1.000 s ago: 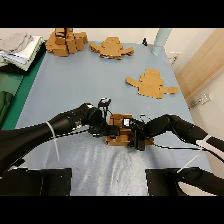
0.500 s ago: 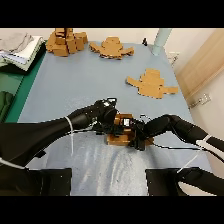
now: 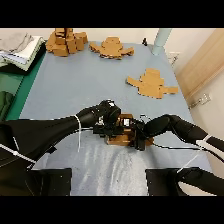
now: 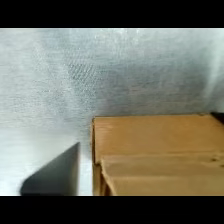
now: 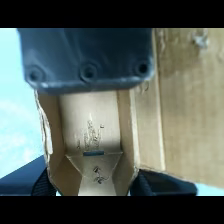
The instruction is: Fold the box.
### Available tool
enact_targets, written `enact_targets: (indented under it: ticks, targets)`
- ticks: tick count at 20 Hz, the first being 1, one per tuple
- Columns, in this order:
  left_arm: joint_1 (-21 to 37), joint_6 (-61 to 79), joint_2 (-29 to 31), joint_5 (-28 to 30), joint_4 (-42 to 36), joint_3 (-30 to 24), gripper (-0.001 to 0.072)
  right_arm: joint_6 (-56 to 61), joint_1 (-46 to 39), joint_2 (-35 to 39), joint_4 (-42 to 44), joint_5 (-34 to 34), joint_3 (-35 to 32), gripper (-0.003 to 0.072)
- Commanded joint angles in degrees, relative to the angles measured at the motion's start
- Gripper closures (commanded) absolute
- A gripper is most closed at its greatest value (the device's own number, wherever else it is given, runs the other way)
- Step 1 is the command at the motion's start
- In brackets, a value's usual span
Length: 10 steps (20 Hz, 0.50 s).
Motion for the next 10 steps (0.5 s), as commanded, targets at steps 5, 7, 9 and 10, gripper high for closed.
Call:
enact_targets:
  ticks: [5,7,9,10]
  targets:
    - [-1.62,-2.75,-1.01,2.14,1.16,0.15,0.0696,0.00,-0.04,-0.02,0.00,0.02,0.02,0.0114]
    - [-1.64,-2.75,-1.03,2.14,1.18,0.15,0.0696,0.00,-0.04,-0.02,0.00,0.02,0.02,0.0115]
    - [-1.64,-2.75,-1.03,1.75,1.16,0.15,0.0696,0.00,-0.04,-0.02,0.00,0.02,0.02,0.0114]
    - [-1.64,-2.73,-1.03,1.62,1.14,0.15,0.0695,0.00,-0.02,-0.02,0.00,0.02,0.02,0.0115]
